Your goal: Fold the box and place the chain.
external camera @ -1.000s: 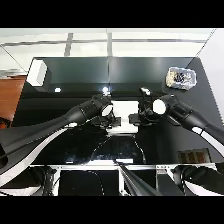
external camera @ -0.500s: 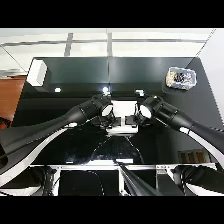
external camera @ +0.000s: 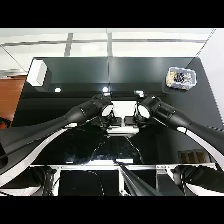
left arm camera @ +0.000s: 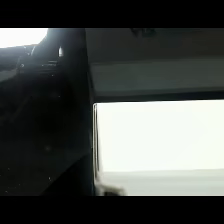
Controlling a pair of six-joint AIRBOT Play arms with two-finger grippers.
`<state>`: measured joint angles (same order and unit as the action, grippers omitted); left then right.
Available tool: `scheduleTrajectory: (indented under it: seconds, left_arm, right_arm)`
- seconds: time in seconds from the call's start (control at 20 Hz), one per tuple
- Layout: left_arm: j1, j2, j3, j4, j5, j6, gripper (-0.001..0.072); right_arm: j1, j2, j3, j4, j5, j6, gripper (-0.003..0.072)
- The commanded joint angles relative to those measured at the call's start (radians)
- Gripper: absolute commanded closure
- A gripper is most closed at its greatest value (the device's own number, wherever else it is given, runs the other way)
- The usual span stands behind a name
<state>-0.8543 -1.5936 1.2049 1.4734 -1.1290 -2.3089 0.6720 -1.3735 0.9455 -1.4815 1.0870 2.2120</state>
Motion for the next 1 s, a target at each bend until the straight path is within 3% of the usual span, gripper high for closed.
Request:
scheduleTrajectory:
  seconds: [0.0, 0.15, 0.2, 0.25, 0.95]
  left_arm:
    - [0.0, 0.0, 0.0, 0.003, 0.002, 0.005, 0.0681]
    - [0.0, 0.0, 0.0, 0.003, 0.002, 0.005, 0.0681]
    - [0.0, 0.0, 0.0, 0.003, 0.002, 0.005, 0.0681]
    - [0.0, 0.0, 0.0, 0.003, 0.002, 0.005, 0.0681]
    - [0.0, 0.0, 0.0, 0.003, 0.002, 0.005, 0.0681]
  right_arm:
    - [0.001, -0.003, 0.0, 0.014, -0.008, -0.005, 0.0674]
    - [0.001, -0.003, 0.0, 0.014, -0.009, -0.005, 0.0654]
    - [0.001, -0.003, 0.0, 0.015, -0.01, -0.005, 0.0485]
    - [0.001, -0.003, 0.0, 0.015, -0.01, -0.005, 0.0415]
    - [-0.034, -0.006, -0.005, 0.031, 0.005, -0.022, 0.0418]
